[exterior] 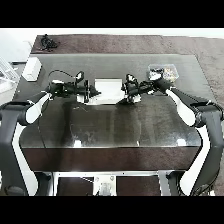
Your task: Fold the box and place the chain.
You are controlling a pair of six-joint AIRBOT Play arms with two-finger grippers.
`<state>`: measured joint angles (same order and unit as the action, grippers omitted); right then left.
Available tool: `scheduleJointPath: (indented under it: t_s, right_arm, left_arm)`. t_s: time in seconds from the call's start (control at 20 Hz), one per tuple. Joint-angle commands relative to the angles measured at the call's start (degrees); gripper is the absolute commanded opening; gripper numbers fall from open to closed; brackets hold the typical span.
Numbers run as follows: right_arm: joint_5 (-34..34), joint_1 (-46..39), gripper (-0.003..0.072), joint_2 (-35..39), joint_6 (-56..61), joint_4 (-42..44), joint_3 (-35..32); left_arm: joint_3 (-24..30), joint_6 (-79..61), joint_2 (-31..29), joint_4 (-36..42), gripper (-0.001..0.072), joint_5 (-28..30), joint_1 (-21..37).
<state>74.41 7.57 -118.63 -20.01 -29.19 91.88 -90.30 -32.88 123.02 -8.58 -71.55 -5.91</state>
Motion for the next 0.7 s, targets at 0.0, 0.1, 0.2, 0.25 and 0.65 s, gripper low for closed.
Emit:
scheduleJointPath:
  t_s: [0.0,0.1,0.2,0.25,0.65]
  right_arm:
    - [-0.02,0.09,0.0693,-0.04,0.31,-0.7,0.09]
    - [-0.04,0.11,0.0694,-0.04,0.37,-1.11,0.11]
    - [-0.07,0.09,0.0693,-0.09,0.48,-1.11,0.11]
    - [-0.11,0.09,0.0694,-0.15,0.48,-1.29,0.13]
    - [-1.33,0.09,0.0694,-0.46,0.24,-0.94,0.15]
  left_arm:
    - [0.0,0.0,-0.02,0.0,0.0021,0.02,0.02]
    - [0.0,0.0,-0.02,0.0,0.0021,0.02,0.02]
    - [0.0,0.0,-0.02,0.0,0.0021,0.04,0.02]
    - [0.0,0.0,-0.02,0.0,0.002,0.04,0.02]
    - [0.0,-0.02,-0.02,0.0,0.0021,0.04,0.02]
